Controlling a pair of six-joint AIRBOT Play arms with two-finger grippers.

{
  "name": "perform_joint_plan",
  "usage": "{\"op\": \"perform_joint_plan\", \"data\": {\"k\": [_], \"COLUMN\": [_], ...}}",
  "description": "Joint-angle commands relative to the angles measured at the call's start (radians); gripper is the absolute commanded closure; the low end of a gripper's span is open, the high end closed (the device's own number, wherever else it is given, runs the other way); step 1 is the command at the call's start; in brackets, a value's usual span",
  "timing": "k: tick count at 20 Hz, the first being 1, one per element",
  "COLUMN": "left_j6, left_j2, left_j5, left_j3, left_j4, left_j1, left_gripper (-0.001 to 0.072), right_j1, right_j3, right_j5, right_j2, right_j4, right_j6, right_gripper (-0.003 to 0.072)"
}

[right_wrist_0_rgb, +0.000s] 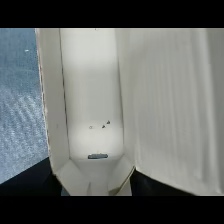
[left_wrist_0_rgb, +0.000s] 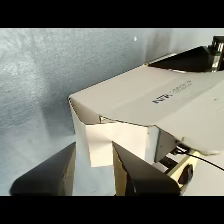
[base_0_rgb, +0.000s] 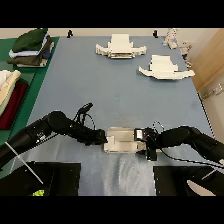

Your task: Fold the box.

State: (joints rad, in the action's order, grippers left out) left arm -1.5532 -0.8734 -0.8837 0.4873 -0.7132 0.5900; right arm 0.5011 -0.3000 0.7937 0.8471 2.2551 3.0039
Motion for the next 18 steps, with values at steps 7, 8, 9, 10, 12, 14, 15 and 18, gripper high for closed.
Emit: {"op": "perform_joint_plan", "data": {"k": [7, 8, 9, 10, 12, 14, 15, 18], "left_j6": [-0.624, -0.667, -0.701, -0.737, -0.797, -0.851, -0.890, -0.961], "left_j2": [-0.043, -0.063, -0.087, -0.116, -0.183, -0.234, -0.257, -0.312], "left_j5": [0.061, 0.060, 0.055, 0.037, -0.028, -0.112, -0.151, -0.204], "left_j3": [0.125, 0.146, 0.169, 0.195, 0.258, 0.319, 0.349, 0.417], "left_j4": [-0.459, -0.488, -0.513, -0.541, -0.598, -0.652, -0.684, -0.735], "left_j1": [0.303, 0.333, 0.358, 0.379, 0.417, 0.444, 0.456, 0.485], "left_gripper": [0.0360, 0.0360, 0.0360, 0.0361, 0.0361, 0.0360, 0.0361, 0.0361], "right_j1": [0.000, 0.000, 0.000, 0.000, 0.000, 0.000, 0.000, 0.000], "right_j3": [-0.001, -0.001, -0.001, -0.001, -0.001, -0.001, -0.001, -0.001], "right_j5": [0.000, 0.000, 0.000, 0.000, 0.000, 0.000, 0.000, 0.000], "right_j2": [0.000, 0.000, 0.000, 0.000, 0.000, 0.000, 0.000, 0.000], "right_j4": [0.000, 0.000, 0.000, 0.000, 0.000, 0.000, 0.000, 0.000], "right_j6": [0.000, 0.000, 0.000, 0.000, 0.000, 0.000, 0.000, 0.000], "right_gripper": [0.0153, 0.0153, 0.0153, 0.0153, 0.0153, 0.0153, 0.0153, 0.0153]}}
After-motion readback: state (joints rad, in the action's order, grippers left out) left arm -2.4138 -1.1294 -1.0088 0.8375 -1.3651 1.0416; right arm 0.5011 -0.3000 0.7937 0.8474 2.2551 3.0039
